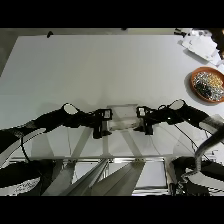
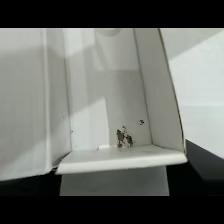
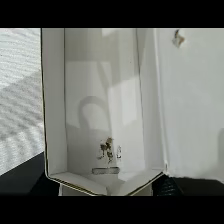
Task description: Fold the box and place the chain.
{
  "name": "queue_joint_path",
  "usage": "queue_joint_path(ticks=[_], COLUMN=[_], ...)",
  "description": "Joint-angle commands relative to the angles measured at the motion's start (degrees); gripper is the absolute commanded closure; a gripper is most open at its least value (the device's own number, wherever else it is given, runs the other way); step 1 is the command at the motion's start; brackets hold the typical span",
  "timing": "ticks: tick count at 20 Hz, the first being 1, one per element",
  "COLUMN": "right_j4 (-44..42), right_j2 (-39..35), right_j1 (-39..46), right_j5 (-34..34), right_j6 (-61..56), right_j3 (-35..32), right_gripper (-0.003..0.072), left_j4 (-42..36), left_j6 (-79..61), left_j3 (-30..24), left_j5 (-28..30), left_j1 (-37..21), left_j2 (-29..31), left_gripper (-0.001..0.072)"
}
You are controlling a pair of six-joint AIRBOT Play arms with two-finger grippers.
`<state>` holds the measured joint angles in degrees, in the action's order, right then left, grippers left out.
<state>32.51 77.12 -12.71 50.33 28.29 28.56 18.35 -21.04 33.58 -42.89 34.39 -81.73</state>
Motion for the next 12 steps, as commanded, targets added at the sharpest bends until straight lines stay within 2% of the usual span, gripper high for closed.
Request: queue_joint_path(ticks=[1, 2, 4, 5, 12], right_j4=[0.04, 0.04, 0.04, 0.04, 0.04], right_j2=[0.02, 0.02, 0.02, 0.02, 0.02], right_j1=[-0.02, -0.02, -0.02, -0.02, -0.02], right_j5=[0.0, 0.0, 0.0, 0.0, 0.0], right_j6=[0.09, 0.09, 0.11, 0.09, 0.09], right_j3=[-0.02, -0.02, -0.02, -0.02, -0.02], right_gripper=[0.028, 0.028, 0.028, 0.028, 0.028], left_j4=[-2.43, -2.47, -2.45, -2.43, -2.45], left_j6=[-0.39, -0.39, -0.42, -0.42, -0.42], left_j3=[0.0, 0.0, 0.0, 0.0, 0.0], left_j5=[1.46, 1.55, 1.73, 2.01, 3.26], left_j1=[0.13, 0.11, 0.13, 0.13, -0.02], left_j2=[-0.26, -0.26, -0.26, -0.24, -0.2], left_gripper=[0.019, 0.0255, 0.0467, 0.0514, 0.0502])
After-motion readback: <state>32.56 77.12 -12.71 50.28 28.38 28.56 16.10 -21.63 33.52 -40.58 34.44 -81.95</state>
